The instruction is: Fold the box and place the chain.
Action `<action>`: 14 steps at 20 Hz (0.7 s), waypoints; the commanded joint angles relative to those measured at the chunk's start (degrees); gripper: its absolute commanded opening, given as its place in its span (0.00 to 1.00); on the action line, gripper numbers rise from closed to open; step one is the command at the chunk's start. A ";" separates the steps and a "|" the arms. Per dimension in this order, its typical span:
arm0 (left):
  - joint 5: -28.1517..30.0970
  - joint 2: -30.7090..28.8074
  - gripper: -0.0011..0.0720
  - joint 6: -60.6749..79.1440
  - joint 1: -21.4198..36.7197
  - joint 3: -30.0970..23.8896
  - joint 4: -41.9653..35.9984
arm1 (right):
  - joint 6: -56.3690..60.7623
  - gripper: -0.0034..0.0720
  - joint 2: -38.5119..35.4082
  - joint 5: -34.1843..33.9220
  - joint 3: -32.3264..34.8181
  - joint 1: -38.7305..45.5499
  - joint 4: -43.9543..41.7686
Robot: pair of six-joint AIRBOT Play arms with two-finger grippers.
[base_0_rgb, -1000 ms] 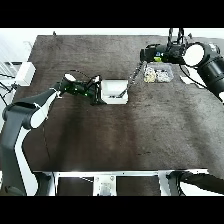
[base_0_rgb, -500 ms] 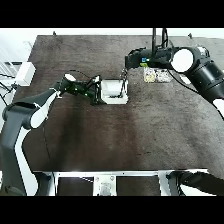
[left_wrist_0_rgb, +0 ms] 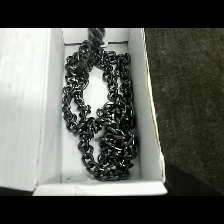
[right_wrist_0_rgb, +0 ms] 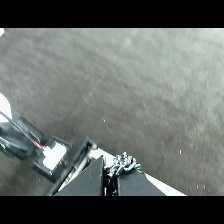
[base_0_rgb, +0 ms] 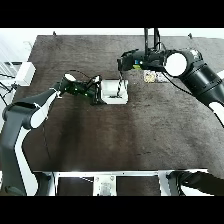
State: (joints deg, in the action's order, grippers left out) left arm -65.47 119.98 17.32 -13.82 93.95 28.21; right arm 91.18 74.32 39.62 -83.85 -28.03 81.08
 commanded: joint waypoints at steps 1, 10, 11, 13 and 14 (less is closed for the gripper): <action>0.02 -0.04 0.75 0.02 0.07 0.02 0.02 | -0.04 0.06 -0.04 -0.79 -3.04 -0.39 0.00; 0.02 -0.04 0.75 0.02 0.04 0.04 0.02 | -3.41 0.06 0.00 -2.54 -5.51 -2.95 0.17; 0.04 -0.04 0.75 0.02 0.04 0.02 0.02 | -3.41 0.06 0.00 -2.56 -4.70 -2.95 0.17; 0.04 -0.04 0.75 0.02 0.07 0.04 0.02 | -3.41 0.06 0.00 -2.58 -2.43 -2.95 0.15; 0.02 -0.04 0.75 0.02 0.07 0.04 0.02 | -3.39 0.06 0.02 -2.60 -0.87 -2.95 0.13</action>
